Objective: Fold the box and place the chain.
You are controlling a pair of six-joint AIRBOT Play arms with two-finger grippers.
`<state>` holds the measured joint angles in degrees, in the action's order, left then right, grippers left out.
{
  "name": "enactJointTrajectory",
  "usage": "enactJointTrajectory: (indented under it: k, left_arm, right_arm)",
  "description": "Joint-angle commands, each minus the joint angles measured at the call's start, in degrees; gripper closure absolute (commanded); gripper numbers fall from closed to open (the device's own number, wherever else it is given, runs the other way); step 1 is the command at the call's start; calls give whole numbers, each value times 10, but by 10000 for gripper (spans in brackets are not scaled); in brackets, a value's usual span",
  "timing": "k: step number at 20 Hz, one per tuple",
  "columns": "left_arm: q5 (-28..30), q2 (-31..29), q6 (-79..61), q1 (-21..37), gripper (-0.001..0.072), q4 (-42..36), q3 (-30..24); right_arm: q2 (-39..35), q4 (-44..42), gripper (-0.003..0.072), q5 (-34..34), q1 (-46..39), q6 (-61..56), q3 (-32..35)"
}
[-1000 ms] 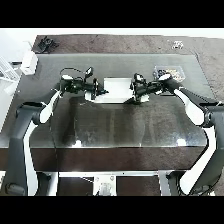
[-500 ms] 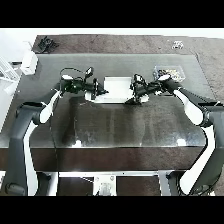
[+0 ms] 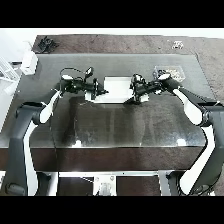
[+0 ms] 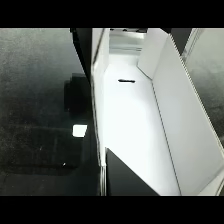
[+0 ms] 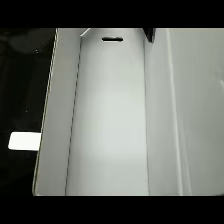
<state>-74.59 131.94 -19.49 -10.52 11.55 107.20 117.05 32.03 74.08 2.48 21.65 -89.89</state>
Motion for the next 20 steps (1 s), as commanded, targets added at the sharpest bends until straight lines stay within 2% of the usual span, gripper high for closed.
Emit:
enactJointTrajectory:
  k: [1, 20]
  left_arm:
    - [0, 0, 0, 1, 685, 0, 0]
    - [2, 0, 0, 1, 685, 0, 0]
  right_arm:
    - [1, 2, 57, 1, 1, 0, -1]
    - [1, 3, 57, 1, 0, 0, 0]
